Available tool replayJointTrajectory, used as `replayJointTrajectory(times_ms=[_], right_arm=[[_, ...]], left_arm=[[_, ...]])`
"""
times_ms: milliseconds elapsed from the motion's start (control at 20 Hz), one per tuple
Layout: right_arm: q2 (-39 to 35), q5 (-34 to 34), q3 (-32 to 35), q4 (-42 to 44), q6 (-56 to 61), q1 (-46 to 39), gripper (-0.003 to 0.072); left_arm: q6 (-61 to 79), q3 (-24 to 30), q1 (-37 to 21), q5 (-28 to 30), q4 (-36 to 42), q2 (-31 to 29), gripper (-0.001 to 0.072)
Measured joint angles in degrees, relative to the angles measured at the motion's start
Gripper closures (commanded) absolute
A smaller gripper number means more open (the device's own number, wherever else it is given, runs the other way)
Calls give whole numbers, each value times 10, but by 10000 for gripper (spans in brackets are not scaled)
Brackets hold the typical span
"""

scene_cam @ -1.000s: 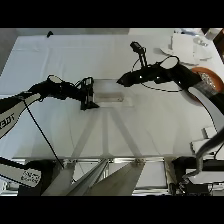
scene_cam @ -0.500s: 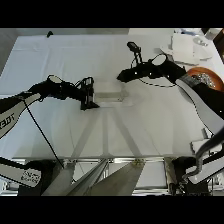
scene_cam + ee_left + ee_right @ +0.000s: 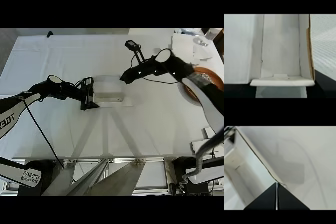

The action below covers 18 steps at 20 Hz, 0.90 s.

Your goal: Fold the box and place the chain.

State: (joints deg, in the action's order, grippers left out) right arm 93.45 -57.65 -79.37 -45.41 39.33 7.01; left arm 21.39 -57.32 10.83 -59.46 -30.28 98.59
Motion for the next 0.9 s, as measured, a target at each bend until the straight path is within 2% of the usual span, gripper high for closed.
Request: replayJointTrajectory(times_ms=[250,400,500,550,700,900], right_arm=[[-112,-136,1,-61,-91,0,672],[-156,-179,20,-116,-109,6,660],[-175,-171,58,-149,-119,12,438],[-179,-154,82,-161,-129,15,378],[-162,-99,131,-175,-184,16,349],[-115,-63,153,-152,-272,21,340]], left_arm=[[0,0,0,0,0,0,316],[0,0,0,0,0,0,316],[0,0,0,0,0,0,316],[0,0,0,0,0,0,316],[0,0,0,-1,0,0,316],[0,0,0,-1,0,0,316]])
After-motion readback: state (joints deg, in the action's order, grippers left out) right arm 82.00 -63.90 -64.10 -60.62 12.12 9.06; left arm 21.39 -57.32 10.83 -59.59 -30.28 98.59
